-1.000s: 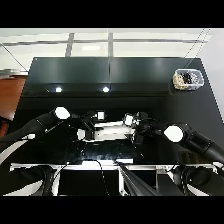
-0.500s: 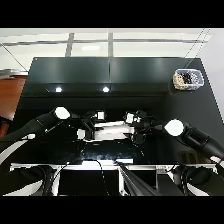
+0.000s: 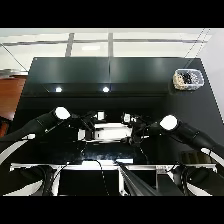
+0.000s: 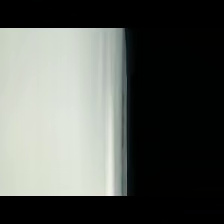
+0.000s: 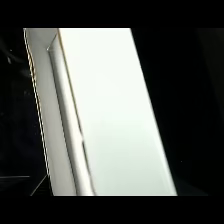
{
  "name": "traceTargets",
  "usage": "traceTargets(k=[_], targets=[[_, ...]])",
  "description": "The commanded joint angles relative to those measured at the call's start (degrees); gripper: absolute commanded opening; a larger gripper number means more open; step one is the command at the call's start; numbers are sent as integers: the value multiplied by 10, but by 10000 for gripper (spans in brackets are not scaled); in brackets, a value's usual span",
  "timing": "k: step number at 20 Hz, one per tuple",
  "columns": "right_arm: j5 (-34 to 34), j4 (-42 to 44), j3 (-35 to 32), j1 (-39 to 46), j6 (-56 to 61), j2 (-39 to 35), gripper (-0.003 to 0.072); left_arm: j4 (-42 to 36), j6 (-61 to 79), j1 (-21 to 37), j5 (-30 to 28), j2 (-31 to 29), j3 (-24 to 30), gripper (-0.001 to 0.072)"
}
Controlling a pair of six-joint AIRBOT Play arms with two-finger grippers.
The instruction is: Fold the box and place the chain.
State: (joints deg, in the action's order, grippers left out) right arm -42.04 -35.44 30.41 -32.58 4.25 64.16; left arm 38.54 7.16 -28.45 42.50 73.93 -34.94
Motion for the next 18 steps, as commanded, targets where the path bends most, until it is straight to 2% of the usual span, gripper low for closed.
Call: traceTargets(k=[1, 18], targets=[[-6, -5, -2, -2, -15, 14, 703, 0, -1, 0, 0, 0, 0, 31], [23, 1, -7, -2, -52, 59, 704, 0, -1, 0, -1, 2, 0, 32]])
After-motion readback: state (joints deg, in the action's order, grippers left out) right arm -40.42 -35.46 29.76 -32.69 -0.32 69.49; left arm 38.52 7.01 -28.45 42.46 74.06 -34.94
